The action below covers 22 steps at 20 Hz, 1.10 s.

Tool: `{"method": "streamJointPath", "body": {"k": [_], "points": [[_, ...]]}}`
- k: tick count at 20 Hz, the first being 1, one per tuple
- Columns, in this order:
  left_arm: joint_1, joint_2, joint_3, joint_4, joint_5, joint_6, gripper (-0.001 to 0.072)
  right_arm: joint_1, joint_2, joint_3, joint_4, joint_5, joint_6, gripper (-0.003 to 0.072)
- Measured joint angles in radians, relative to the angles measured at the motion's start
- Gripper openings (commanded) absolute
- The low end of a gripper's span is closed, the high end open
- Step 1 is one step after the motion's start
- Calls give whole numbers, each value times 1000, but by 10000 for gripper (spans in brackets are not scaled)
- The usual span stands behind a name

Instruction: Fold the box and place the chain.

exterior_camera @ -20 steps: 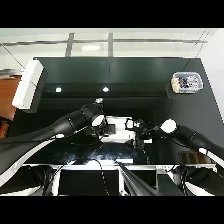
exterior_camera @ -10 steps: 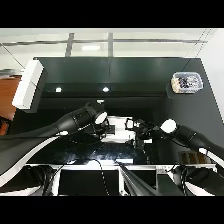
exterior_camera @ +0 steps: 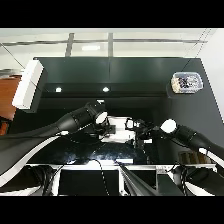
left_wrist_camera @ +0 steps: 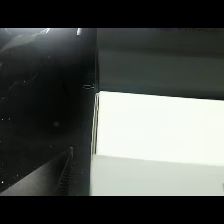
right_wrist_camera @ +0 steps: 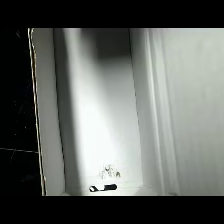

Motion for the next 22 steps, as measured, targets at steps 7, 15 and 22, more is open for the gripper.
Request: {"method": "streamJointPath", "body": {"k": [7, 15, 22], "points": [[0, -8, 0, 1, 16, -3, 104, 0, 0, 0, 0, 0, 0, 391], [0, -9, 0, -1, 19, 1, 25, 0, 0, 0, -1, 0, -1, 391], [1, -5, 0, -5, 34, 5, 26, 0, 21, 6, -15, 0, 38, 703]]}}
